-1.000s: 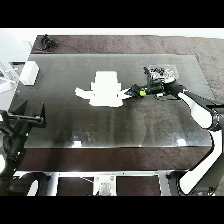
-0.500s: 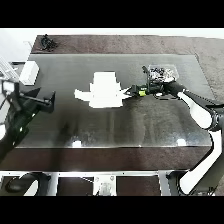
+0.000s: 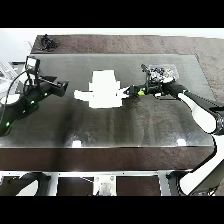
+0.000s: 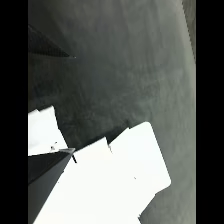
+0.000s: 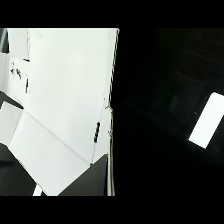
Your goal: Fold the box and place the chain.
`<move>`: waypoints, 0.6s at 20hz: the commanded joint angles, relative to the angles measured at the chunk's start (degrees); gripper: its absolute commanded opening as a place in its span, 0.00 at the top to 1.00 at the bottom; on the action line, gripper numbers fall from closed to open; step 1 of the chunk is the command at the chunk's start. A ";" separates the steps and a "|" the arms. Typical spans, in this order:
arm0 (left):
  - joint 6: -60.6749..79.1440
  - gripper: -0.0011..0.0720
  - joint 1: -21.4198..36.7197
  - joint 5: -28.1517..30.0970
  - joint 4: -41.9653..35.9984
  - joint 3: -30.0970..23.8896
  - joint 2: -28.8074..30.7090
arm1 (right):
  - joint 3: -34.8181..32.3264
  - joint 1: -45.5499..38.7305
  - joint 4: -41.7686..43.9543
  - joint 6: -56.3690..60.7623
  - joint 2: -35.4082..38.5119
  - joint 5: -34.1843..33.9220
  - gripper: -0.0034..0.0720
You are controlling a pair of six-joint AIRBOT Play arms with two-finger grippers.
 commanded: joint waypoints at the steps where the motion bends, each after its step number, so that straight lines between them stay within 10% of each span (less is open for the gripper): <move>1: 0.15 0.12 0.00 -4.70 -0.04 5.51 -7.48 | -0.94 0.04 -0.02 -0.50 0.35 -1.36 0.95; 12: -8.15 0.12 0.00 -18.05 4.83 22.95 -26.53 | -1.51 0.07 1.01 -3.15 1.14 -1.90 0.95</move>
